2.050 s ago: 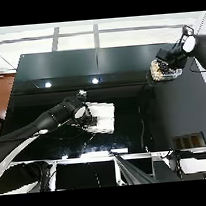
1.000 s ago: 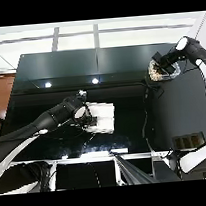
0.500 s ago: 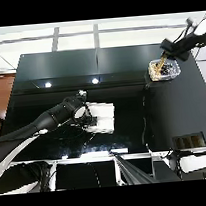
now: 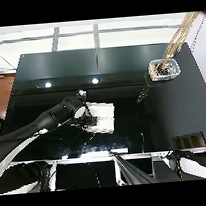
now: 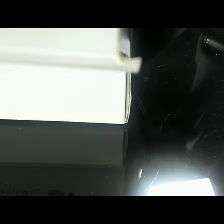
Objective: Fold the box and place the chain.
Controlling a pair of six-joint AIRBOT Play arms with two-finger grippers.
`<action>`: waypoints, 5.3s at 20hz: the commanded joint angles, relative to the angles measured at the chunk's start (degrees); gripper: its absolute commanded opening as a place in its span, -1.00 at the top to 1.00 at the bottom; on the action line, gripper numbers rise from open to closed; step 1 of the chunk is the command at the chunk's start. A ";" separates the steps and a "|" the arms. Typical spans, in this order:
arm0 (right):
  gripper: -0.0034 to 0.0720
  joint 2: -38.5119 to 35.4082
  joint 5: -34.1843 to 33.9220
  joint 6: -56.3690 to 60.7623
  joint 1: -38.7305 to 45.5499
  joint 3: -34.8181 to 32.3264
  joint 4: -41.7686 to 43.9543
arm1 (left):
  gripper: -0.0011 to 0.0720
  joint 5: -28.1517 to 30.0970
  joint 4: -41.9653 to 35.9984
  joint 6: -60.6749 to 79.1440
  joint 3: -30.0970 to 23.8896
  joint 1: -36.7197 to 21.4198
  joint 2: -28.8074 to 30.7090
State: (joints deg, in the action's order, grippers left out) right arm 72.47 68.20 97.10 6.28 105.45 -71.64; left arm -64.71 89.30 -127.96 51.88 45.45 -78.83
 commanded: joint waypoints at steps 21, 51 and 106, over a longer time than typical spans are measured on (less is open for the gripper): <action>0.86 -3.69 29.42 -16.72 -25.11 10.93 23.58 | 0.90 0.13 0.00 0.02 0.04 0.00 -0.04; 0.85 -2.21 16.55 -15.91 -38.80 -11.43 21.55 | 0.90 0.17 0.00 0.02 0.04 0.00 -0.04; -0.67 -0.81 -23.06 -83.54 -39.52 -68.50 22.51 | 0.90 -0.07 -1.53 0.00 0.04 0.00 -0.04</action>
State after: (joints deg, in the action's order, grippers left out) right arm 69.91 46.83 19.16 -30.63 37.30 -50.33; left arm -64.60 87.81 -127.98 51.88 45.45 -78.85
